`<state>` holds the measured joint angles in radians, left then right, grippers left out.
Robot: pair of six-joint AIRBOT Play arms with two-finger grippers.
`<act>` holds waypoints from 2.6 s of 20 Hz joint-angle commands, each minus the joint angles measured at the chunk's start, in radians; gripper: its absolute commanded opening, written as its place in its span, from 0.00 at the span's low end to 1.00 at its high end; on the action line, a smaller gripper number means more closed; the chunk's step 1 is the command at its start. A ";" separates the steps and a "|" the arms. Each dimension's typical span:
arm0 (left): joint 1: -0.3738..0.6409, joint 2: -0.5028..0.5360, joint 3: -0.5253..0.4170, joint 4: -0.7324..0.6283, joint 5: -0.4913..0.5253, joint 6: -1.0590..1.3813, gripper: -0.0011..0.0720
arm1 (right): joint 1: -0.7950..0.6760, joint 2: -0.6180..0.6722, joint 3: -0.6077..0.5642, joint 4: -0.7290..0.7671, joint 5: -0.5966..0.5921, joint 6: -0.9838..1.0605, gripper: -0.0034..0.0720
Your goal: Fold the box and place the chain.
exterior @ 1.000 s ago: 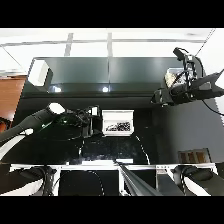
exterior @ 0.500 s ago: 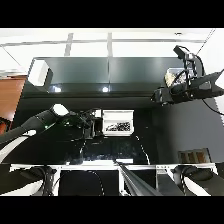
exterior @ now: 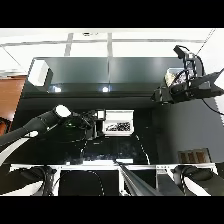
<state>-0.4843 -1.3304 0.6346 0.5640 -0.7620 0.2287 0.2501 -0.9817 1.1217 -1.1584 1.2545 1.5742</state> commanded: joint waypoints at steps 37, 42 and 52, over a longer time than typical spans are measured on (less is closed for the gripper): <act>-0.026 -0.011 0.014 -0.041 0.048 -0.002 0.65 | 0.134 -0.353 -0.091 0.235 -0.061 -1.104 1.00; -0.026 -0.011 0.014 -0.041 0.048 -0.002 0.65 | 0.120 -0.335 -0.092 0.335 0.001 -1.104 1.00; -0.026 -0.011 0.014 -0.041 0.048 -0.002 0.65 | 0.145 -0.340 -0.145 0.324 -0.139 -1.199 1.00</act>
<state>-0.5102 -1.3411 0.6483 0.5224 -0.7151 0.2264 0.3923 -1.3205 0.9852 -0.8303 1.1507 0.4175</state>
